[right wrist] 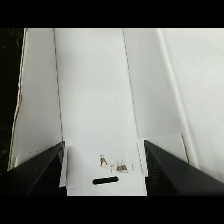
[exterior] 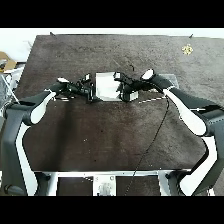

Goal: Fold the box and place the chain.

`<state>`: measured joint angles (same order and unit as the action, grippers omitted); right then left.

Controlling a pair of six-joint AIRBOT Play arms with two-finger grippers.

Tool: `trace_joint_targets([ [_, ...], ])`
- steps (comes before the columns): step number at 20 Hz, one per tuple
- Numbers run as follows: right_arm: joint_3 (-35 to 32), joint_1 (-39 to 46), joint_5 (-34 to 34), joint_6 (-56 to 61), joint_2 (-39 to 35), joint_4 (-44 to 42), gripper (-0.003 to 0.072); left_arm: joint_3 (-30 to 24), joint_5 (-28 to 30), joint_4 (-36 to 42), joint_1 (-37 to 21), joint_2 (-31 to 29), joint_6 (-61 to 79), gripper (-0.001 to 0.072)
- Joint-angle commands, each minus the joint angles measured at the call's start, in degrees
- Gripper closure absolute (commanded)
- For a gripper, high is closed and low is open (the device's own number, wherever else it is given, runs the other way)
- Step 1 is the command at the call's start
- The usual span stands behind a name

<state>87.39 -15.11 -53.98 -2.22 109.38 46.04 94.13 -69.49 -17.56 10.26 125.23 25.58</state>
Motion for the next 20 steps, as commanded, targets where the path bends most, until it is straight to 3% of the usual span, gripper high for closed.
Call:
trace_joint_targets([
  [1,0.0,0.0,0.0,0.2,0.0,0.2,0.0012,0.0,0.0,0.0,0.0,0.0,-0.1,0.0297],
  [4,0.0,0.2,0.0,0.3,0.0,1.8,0.0048,0.0,0.0,0.0,0.0,0.0,-0.1,0.0297],
  [5,0.0,0.5,-0.3,0.9,-0.2,2.6,0.0221,0.0,0.0,0.0,0.0,0.0,-0.1,0.0297],
  [6,0.0,0.9,-0.5,2.5,-0.6,3.3,0.0288,0.0,0.0,0.0,0.0,0.0,-0.1,0.0297],
  [8,0.0,2.1,-2.5,8.0,-2.0,6.4,0.0562,0.0,0.0,0.0,0.0,0.0,-0.1,0.0297],
  [9,0.1,2.9,-4.0,11.5,-3.0,8.7,0.0647,0.0,0.0,0.0,0.0,0.0,-0.1,0.0297],
  [10,0.1,3.5,-5.0,15.6,-4.0,10.8,0.0682,0.0,0.0,0.0,0.0,0.0,-0.1,0.0297],
  [12,0.1,4.9,-6.3,25.7,-6.6,14.0,0.0683,0.0,0.0,0.0,0.0,0.0,-0.1,0.0298],
  [16,0.1,8.4,-8.2,41.1,-11.6,14.4,0.0683,0.0,0.0,0.0,0.0,0.0,-0.1,0.0298],
  [20,0.0,12.6,-8.8,53.3,-11.6,14.2,0.0683,0.0,0.0,0.0,0.0,0.0,-0.1,0.0297],
])
